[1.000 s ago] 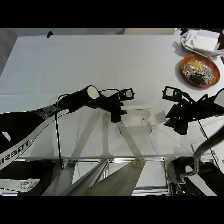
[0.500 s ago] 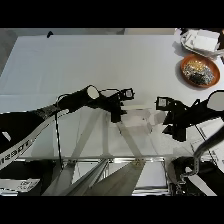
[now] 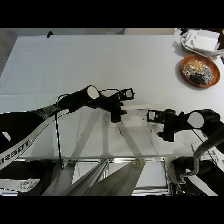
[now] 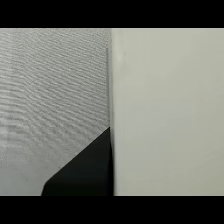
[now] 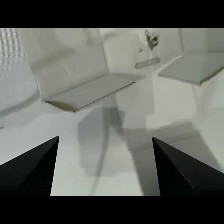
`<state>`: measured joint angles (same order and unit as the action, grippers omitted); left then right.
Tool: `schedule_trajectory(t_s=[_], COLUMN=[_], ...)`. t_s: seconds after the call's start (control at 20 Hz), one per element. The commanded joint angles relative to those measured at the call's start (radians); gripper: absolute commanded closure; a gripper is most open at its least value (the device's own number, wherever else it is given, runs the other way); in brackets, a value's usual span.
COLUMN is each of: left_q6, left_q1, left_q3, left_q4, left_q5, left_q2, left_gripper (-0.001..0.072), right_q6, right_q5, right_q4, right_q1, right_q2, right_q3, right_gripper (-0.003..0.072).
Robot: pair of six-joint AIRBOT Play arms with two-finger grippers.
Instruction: Fold the box and place the chain.
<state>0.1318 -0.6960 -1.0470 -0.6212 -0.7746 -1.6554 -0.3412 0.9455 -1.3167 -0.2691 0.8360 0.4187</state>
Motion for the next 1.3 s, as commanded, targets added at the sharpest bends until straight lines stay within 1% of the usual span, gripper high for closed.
schedule_trajectory(t_s=[0.0,0.35,0.5,0.65,0.8,1.05,1.25], left_q6=[0.000,0.000,0.000,0.000,0.000,0.000,0.000], left_q1=[-0.002,-0.004,-0.004,-0.004,-0.004,-0.004,-0.004], left_q3=[0.000,0.000,0.000,0.000,0.000,0.000,0.000], left_q4=[0.000,0.000,0.000,0.000,0.000,0.000,0.000], left_q5=[0.000,0.000,0.000,0.000,0.000,0.000,0.000], left_q2=[0.000,0.000,0.000,0.000,0.000,0.000,0.000], left_gripper=[0.0700,0.0700,0.0700,0.0700,0.0700,0.0700,0.0700], right_q6=[0.032,0.028,0.027,0.027,0.028,0.027,0.027], right_q5=[-0.146,-0.115,-0.110,-0.121,-0.127,-0.207,-0.281], right_q4=[-0.004,0.013,0.014,0.070,0.106,0.107,0.109], right_q1=[-0.053,-0.087,-0.087,-0.087,-0.087,-0.087,-0.087], right_q2=[-0.001,-0.015,-0.082,-0.162,-0.178,-0.173,-0.117], right_q3=[-0.031,-0.052,-0.055,-0.098,-0.141,-0.147,-0.152], right_gripper=[0.0032,0.0034,0.0034,0.0034,0.0035,0.0035,0.0036])
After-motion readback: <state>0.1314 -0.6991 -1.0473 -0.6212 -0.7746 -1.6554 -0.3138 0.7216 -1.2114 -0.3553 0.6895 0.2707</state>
